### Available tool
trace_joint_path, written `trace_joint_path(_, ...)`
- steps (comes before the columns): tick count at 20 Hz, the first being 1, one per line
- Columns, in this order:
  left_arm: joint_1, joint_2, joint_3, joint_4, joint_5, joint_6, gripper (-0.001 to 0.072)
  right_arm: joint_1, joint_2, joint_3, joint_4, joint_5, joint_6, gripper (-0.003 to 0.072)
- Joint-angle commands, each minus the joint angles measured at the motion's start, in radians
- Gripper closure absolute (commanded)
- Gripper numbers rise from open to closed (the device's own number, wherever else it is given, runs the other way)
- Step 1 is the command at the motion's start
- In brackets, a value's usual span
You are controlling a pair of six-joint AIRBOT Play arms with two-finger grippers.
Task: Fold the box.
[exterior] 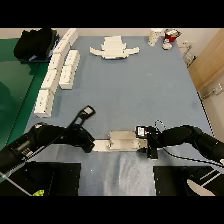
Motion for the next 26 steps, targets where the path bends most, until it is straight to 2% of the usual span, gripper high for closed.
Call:
trace_joint_path(1,0.152,0.132,0.000,0.233,-0.167,-0.554,0.0696,0.000,0.001,0.001,0.000,0.000,0.000,0.0217)
trace_joint_path(3,0.248,0.126,-0.008,0.231,-0.266,-0.589,0.0696,0.000,0.001,0.001,0.000,0.000,0.000,0.0217)
trace_joint_path(5,0.269,0.103,-0.036,0.185,-0.269,-0.589,0.0695,0.000,0.001,0.001,0.000,0.000,0.000,0.0217)
trace_joint_path(9,0.204,0.003,-0.116,-0.049,-0.086,-0.493,0.0696,0.000,0.001,0.001,0.000,0.000,0.000,0.0217)
trace_joint_path(12,0.107,-0.098,-0.124,-0.221,0.022,-0.394,0.0696,0.000,0.001,0.001,0.000,0.000,0.000,0.0217)
trace_joint_path(15,0.018,-0.151,-0.116,-0.376,0.080,-0.296,0.0696,0.000,0.001,0.001,0.000,0.000,0.000,0.0217)
trace_joint_path(21,-0.006,-0.151,-0.050,-0.401,0.076,-0.290,0.0695,0.000,0.001,0.001,0.000,0.000,0.000,0.0217)
trace_joint_path(26,-0.006,-0.151,-0.036,-0.404,0.050,-0.290,0.0693,0.000,0.001,0.001,0.000,0.000,0.000,0.0217)
